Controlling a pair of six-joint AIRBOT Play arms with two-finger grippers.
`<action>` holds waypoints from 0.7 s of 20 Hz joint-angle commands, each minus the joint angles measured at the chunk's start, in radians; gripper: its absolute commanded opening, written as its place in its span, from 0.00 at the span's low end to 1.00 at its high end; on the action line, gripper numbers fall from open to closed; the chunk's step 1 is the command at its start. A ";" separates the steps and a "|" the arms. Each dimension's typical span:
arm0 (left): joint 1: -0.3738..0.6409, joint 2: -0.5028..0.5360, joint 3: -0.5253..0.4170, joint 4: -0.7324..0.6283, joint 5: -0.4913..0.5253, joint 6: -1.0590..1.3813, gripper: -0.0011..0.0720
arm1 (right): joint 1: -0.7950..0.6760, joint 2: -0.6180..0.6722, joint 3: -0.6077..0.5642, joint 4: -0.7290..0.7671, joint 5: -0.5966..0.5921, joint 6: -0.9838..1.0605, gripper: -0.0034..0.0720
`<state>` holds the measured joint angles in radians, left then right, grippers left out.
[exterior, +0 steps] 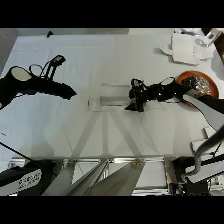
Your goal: Fold the box and place the chain.
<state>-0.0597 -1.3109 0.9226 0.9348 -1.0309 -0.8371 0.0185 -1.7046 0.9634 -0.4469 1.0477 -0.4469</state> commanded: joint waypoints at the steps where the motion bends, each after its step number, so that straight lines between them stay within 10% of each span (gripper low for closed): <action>1: -0.058 -0.055 -0.005 0.098 -0.013 -0.249 0.03 | 0.000 0.000 0.001 0.000 0.000 0.000 0.73; 14: -0.155 -0.187 -0.005 -0.004 0.113 -0.360 0.03 | 0.000 0.000 0.001 0.000 0.000 0.000 0.73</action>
<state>-0.2058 -1.4788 0.9188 0.9489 -0.9447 -1.1839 0.0185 -1.7046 0.9634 -0.4469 1.0473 -0.4469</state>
